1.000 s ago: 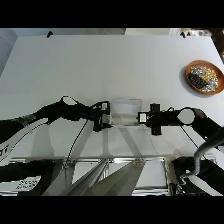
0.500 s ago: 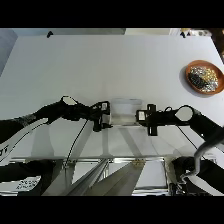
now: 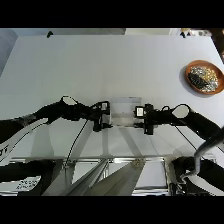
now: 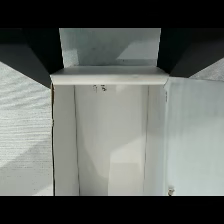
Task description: Fold the box and place the chain.
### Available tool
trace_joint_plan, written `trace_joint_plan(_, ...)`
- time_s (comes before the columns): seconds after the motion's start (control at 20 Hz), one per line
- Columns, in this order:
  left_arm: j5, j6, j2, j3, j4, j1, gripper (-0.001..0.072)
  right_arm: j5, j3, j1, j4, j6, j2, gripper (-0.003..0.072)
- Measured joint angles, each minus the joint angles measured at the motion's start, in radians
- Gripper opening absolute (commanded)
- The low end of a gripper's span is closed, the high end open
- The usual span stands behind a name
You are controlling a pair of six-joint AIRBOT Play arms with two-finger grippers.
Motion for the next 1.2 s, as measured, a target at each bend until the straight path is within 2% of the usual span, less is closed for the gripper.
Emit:
trace_joint_plan(0.1,0.000,0.000,0.000,0.000,0.000,0.000,0.0207,0.000,0.000,0.000,0.004,-0.003,-0.002,0.0364)
trace_joint_plan(0.2,0.000,0.000,0.000,0.000,0.000,0.000,0.0207,0.000,0.000,0.000,0.007,-0.003,-0.003,0.0320)
trace_joint_plan(0.35,0.000,0.000,0.000,0.000,0.000,0.000,0.0207,-0.001,0.000,0.000,0.008,-0.001,0.009,0.0314)
trace_joint_plan(0.4,0.001,0.000,0.000,0.000,-0.001,0.000,0.0207,0.000,0.000,0.000,0.009,0.006,0.019,0.0281)
trace_joint_plan(0.5,0.001,-0.001,0.000,0.000,-0.001,0.000,0.0207,0.000,0.000,0.000,0.005,0.053,0.050,0.0156)
trace_joint_plan(0.55,0.001,-0.002,0.000,0.000,-0.001,0.000,0.0207,0.002,0.000,0.000,-0.008,0.089,0.069,0.0155)
trace_joint_plan(0.6,0.000,-0.002,0.000,0.000,-0.001,0.000,0.0207,0.004,0.000,0.000,-0.024,0.137,0.093,0.0148)
trace_joint_plan(0.7,-0.001,0.000,0.000,0.000,0.000,0.000,0.0207,0.005,0.000,0.001,-0.063,0.250,0.144,0.0018)
trace_joint_plan(1.0,-0.001,0.000,0.000,0.000,0.000,0.000,0.0207,0.014,0.002,-0.013,-0.295,0.734,0.337,0.0018)
trace_joint_plan(1.2,0.000,0.000,0.000,0.000,0.000,0.000,0.0207,0.047,0.021,-0.145,-0.444,1.137,0.399,0.0019)
